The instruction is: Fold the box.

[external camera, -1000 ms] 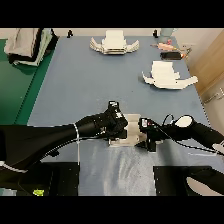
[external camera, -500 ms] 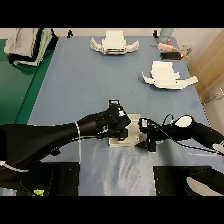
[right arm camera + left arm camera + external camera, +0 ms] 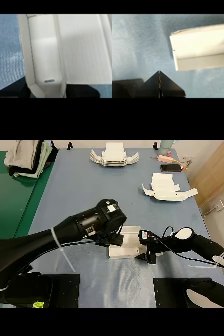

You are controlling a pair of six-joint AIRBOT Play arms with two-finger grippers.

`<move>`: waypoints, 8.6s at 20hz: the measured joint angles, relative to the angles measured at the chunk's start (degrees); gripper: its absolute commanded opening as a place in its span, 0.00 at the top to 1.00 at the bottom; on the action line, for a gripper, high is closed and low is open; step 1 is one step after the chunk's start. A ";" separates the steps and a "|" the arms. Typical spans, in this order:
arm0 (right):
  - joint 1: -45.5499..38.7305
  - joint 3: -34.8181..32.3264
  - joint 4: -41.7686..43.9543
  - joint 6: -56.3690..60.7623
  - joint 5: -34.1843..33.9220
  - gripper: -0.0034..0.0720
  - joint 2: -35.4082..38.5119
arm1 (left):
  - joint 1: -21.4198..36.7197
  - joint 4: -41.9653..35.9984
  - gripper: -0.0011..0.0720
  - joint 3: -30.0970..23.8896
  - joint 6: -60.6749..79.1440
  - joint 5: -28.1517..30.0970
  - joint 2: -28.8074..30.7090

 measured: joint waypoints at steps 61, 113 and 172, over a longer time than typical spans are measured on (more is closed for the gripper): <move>-0.09 0.00 -0.02 0.02 0.02 0.30 0.00 | 17.59 -71.30 0.25 -48.50 146.92 60.57 10.49; 0.02 4.68 19.52 73.37 7.67 0.95 7.48 | 17.59 -71.01 0.25 -48.50 146.68 60.76 10.36; 8.74 2.84 -18.82 21.90 0.28 0.75 13.16 | 17.53 -71.01 0.25 -48.50 146.68 60.76 10.36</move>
